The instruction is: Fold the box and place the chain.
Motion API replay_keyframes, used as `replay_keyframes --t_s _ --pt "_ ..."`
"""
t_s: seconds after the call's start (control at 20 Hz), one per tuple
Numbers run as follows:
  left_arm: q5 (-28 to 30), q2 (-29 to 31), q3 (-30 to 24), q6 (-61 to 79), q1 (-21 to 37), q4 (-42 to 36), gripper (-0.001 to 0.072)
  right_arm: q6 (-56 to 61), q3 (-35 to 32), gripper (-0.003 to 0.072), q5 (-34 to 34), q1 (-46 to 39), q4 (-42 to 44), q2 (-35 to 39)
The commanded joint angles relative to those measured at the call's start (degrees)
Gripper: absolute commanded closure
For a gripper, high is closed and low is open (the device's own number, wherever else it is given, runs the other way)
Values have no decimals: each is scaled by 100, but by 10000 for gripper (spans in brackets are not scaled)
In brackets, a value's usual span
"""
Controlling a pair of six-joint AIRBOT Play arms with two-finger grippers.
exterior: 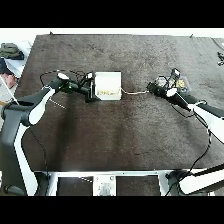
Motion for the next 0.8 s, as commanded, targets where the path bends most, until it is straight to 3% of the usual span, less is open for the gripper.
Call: replay_keyframes --t_s 0.0,0.05,0.1,0.25,0.55,0.75 --pt "0 0 0 0 0 0 403 120 63 580 -42 63 74 -81" --pt "0 0 0 0 0 0 403 120 63 586 -33 70 81 -72" --pt "2 0 0 0 0 0 402 118 63 695 39 98 81 -17" --pt "0 0 0 0 0 0 403 52 63 698 46 339 -90 474" --pt "0 0 0 0 0 0 403 -24 63 698 74 1248 -527 2138" --pt "0 0 0 0 0 0 403 -81 144 699 -234 2033 -601 2839"
